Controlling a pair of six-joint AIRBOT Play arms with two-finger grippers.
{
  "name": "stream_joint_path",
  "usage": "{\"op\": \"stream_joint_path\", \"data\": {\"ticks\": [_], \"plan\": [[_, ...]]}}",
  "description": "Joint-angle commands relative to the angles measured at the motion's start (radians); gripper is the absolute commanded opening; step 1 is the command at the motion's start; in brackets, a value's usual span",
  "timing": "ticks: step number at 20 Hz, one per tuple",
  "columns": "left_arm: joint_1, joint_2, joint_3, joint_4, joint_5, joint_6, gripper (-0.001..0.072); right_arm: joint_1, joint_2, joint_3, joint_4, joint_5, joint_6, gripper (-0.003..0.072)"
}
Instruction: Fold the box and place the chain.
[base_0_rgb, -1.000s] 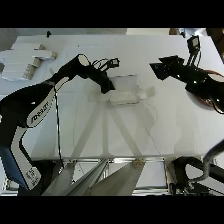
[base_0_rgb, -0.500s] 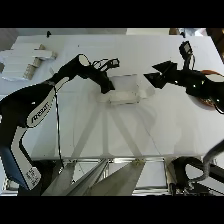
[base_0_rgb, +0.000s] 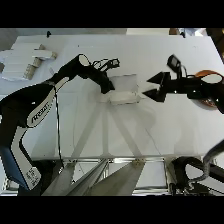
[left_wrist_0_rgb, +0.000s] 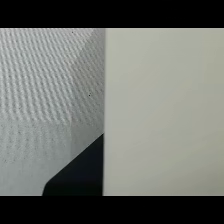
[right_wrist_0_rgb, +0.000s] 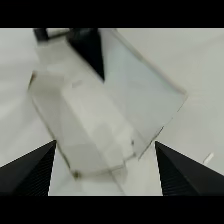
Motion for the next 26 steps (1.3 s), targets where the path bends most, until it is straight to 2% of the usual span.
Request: {"op": "stream_joint_path", "data": {"ticks": [1, 6, 12, 19, 23, 26], "plan": [[-0.001, 0.0, 0.0, -0.001, 0.0, 0.0, 0.0012, 0.005, -0.039, -0.001, -0.2, -0.013, -0.126, 0.0689], [-0.001, 0.0, 0.0, -0.001, 0.0, 0.0, 0.0012, 0.092, -0.124, -0.001, -0.198, -0.195, -0.212, 0.0689], [-0.001, 0.0, 0.0, -0.001, 0.0, 0.0, 0.0012, 0.179, -0.154, -0.001, -0.202, -0.204, -0.262, 0.0689], [-0.001, 0.0, 0.0, 0.0, 0.0, 0.0, 0.0012, 0.182, -0.186, -0.001, -0.058, -0.287, -0.259, 0.0689], [-0.001, 0.0, 0.0, -0.001, 0.0, 0.0, 0.0012, 0.182, -0.194, 0.0, -0.05, -0.296, -0.251, 0.0689], [-0.001, 0.0, 0.0, -0.001, 0.0, 0.0, 0.0012, 0.181, -0.194, 0.002, -0.05, -0.348, -0.23, 0.0689]]}}
